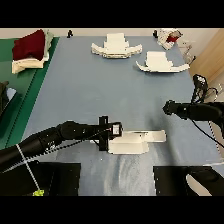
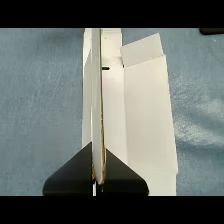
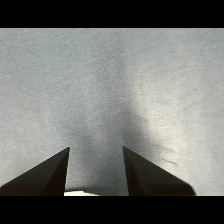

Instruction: Fold the box.

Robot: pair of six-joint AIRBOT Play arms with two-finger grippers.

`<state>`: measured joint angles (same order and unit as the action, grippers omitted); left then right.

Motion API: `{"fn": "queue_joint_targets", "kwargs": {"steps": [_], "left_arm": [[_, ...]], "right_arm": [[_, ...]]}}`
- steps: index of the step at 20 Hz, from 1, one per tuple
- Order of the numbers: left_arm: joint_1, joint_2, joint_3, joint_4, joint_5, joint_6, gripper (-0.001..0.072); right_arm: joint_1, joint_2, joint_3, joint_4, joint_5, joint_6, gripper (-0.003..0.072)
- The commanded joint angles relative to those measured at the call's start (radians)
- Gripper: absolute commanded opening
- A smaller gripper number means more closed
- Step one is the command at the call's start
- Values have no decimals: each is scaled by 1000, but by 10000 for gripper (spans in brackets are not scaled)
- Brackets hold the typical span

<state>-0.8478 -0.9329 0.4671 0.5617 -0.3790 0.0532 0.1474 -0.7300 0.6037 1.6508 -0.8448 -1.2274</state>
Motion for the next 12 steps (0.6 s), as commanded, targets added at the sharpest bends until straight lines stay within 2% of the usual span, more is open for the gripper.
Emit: {"fn": "queue_joint_targets", "kwargs": {"steps": [1,3,8,12], "left_arm": [[-11,-8,6,4,17,9,10],[-10,-8,34,4,12,9,10],[104,-25,105,3,-195,4,10],[172,-79,133,-1,-272,-27,10]], "right_arm": [[0,0,0,7,6,0,499],[0,0,0,7,6,0,500],[0,0,0,7,6,0,500],[0,0,0,6,6,0,499]]}}
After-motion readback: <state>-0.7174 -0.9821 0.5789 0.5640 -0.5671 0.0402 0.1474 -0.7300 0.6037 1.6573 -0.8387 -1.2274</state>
